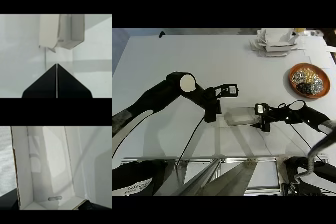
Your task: Fold the box and place the chain.
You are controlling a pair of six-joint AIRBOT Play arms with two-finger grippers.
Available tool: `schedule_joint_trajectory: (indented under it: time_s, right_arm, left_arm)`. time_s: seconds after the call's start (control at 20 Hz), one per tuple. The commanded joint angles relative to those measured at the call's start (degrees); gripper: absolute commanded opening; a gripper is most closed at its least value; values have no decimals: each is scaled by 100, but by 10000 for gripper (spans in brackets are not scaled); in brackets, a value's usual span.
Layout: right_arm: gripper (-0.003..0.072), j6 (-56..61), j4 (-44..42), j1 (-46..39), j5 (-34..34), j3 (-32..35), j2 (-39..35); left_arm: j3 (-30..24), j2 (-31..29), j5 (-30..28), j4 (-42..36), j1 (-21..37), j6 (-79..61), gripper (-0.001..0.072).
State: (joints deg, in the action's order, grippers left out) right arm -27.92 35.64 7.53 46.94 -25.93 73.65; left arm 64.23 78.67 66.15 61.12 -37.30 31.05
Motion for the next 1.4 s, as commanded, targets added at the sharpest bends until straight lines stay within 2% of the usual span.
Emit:
schedule_joint_trajectory:
  time_s: [0.0,0.1,0.25,0.4,0.5,0.75,0.95,1.15,1.35]
  right_arm:
    - [458,0,-4,2,0,0,4]
    - [458,0,-4,2,0,0,4]
    - [458,0,-4,2,0,0,4]
    - [458,0,-4,2,0,0,4]
    - [458,0,-4,2,0,0,4]
    - [458,0,-4,2,0,0,4]
    - [458,0,-4,2,0,0,4]
    - [458,0,-2,2,0,0,4]
    - [458,0,-4,2,0,0,4]
  left_arm:
    - [7,-157,15,-415,-236,175,2]
    - [7,-153,-474,-603,-474,109,2]
    - [7,-101,-1714,-1027,-599,186,2]
    - [7,107,-2911,-1025,-553,1016,2]
    - [7,363,-3298,-966,-494,1679,2]
    - [7,1071,-3257,-966,-389,2107,2]
    - [7,1355,-2850,-962,-387,2100,2]
    - [7,988,-2542,-719,-297,2059,3]
    - [7,92,-1928,387,-249,1991,9]
